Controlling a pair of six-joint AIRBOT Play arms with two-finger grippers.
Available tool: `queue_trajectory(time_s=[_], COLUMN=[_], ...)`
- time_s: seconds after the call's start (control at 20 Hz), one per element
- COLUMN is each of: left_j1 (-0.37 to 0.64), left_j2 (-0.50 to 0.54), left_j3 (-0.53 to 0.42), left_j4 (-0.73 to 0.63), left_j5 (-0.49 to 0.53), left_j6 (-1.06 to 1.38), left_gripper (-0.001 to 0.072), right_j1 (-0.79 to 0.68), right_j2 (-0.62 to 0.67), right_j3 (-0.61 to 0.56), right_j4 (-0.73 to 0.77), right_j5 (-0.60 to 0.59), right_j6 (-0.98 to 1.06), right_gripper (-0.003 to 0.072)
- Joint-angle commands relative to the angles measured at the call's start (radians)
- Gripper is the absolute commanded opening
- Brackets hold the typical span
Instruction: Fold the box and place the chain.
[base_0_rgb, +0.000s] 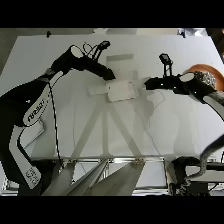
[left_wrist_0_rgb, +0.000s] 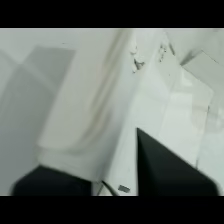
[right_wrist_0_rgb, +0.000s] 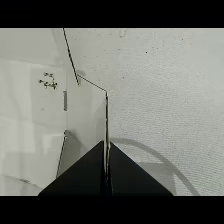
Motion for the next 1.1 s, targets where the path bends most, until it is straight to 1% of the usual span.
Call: queue_trajectory(time_s=[0.0, 0.05, 0.45, 1.05], left_j1=[-0.016, -0.017, -0.019, -0.022], left_j2=[-0.001, -0.001, 0.002, 0.001], left_j3=[0.001, 0.001, 0.001, 0.001], left_j4=[-0.001, -0.001, -0.001, -0.001], left_j5=[-0.018, -0.018, -0.040, -0.036], left_j6=[0.094, 0.095, 0.089, 0.089], left_gripper=[0.0117, 0.0004, 0.0012, 0.0012], right_j1=[0.001, 0.001, 0.001, 0.001], right_j2=[0.001, 0.001, 0.001, 0.001], right_j3=[0.000, 0.000, 0.000, 0.000], right_j4=[0.000, 0.000, 0.000, 0.000], right_j5=[0.001, 0.001, 0.001, 0.001], right_j6=[0.000, 0.000, 0.000, 0.000], right_gripper=[0.0008, 0.0008, 0.0008, 0.0008])
